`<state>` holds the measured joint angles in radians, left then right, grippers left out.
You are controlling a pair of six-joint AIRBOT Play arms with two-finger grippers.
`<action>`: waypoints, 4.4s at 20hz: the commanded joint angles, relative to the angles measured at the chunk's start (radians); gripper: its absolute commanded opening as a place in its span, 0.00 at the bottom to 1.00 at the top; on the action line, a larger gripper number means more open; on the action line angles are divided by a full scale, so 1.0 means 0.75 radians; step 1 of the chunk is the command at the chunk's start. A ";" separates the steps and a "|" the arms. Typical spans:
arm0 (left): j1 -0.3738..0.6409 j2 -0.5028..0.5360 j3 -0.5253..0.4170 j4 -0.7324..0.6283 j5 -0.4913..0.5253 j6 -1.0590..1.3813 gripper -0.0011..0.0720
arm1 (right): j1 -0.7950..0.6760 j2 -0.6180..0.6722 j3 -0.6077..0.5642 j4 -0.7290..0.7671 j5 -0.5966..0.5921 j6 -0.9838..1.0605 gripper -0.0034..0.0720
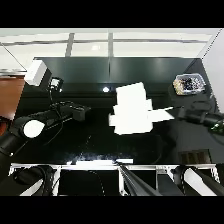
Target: Fold the box and place the chain.
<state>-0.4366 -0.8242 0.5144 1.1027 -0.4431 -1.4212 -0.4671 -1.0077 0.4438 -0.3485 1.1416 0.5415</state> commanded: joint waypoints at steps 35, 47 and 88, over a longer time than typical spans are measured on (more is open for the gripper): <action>0.135 -1.084 0.738 -0.608 -1.254 1.102 0.05 | 0.472 0.226 -0.136 0.009 -0.275 0.031 1.00; -0.086 -0.821 0.625 -0.395 -0.789 1.727 0.06 | 0.675 0.224 0.202 -0.437 -0.229 -0.439 0.99; -0.086 -0.952 0.625 -0.395 -0.751 1.726 0.06 | 1.158 0.024 0.100 -0.765 -0.303 -0.454 0.99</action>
<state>-0.5007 -1.5372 0.9833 0.8059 -1.0050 -0.1272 0.4004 -0.9890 0.5541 -0.9455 0.8982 0.2008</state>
